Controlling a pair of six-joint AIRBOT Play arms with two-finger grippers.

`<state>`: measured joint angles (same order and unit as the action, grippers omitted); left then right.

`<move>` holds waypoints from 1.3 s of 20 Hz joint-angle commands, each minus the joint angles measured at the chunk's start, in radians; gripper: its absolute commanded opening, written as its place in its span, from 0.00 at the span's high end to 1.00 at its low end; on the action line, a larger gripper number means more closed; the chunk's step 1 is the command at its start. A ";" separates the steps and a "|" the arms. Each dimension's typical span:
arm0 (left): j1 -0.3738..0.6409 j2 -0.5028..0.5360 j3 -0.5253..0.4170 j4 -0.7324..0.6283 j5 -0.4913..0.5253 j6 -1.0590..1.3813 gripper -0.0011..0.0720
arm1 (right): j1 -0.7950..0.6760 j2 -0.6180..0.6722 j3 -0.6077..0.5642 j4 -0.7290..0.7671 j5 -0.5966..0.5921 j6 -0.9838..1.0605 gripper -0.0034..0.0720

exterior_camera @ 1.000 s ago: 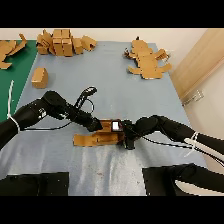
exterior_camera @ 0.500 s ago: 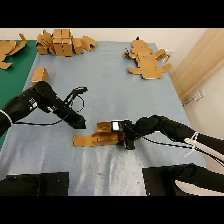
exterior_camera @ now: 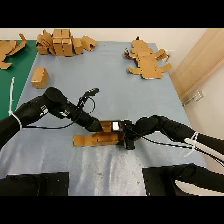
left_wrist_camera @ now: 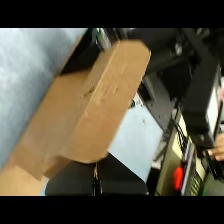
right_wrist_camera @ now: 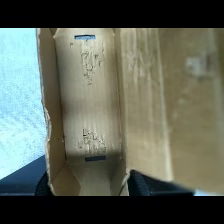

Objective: Fold the box.

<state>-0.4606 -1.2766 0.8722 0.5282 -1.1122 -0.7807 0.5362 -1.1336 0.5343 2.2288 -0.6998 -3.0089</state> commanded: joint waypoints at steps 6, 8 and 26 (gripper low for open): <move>-0.013 -0.118 -0.003 -0.048 0.213 0.034 0.97 | 0.000 0.001 0.000 0.001 -0.020 0.000 0.28; -0.013 -0.131 -0.003 -0.020 0.246 0.033 0.97 | 0.000 0.001 0.000 0.001 -0.024 0.000 0.28; -0.010 -0.223 -0.001 -0.065 0.213 0.075 0.97 | 0.000 0.000 0.000 0.001 -0.035 0.000 0.27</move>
<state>-0.4740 -1.4769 0.8703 0.4755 -0.8700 -0.7258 0.5358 -1.1332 0.5343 2.2295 -0.7357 -3.0085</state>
